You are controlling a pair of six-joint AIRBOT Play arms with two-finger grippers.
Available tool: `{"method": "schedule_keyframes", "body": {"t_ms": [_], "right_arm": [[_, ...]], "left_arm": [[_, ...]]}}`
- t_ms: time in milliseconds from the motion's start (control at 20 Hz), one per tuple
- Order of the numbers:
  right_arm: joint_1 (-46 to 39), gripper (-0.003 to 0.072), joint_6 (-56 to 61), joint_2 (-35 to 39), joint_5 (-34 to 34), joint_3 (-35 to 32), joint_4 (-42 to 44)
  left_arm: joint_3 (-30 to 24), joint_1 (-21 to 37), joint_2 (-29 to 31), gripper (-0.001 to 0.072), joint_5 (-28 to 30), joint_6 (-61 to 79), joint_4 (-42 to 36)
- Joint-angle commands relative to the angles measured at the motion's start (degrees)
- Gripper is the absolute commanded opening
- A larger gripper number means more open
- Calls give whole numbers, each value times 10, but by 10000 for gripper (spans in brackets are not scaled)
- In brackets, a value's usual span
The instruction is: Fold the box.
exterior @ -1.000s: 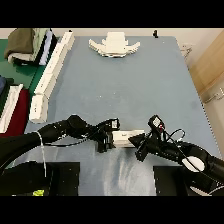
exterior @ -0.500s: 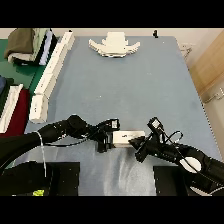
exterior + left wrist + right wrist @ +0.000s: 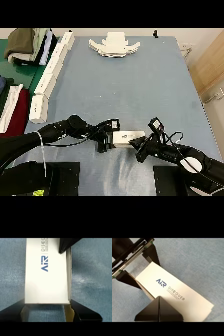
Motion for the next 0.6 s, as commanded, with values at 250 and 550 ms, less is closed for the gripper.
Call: {"method": "schedule_keyframes", "body": {"t_ms": [250, 550], "right_arm": [[-14, 4, 18, 88, -12, 13, -42], [-45, 4, 66, 87, 57, 13, -117]], "left_arm": [[0, 1, 0, 461, 0, 0, 0], [0, 1, 0, 462, 0, 0, 0]]}}
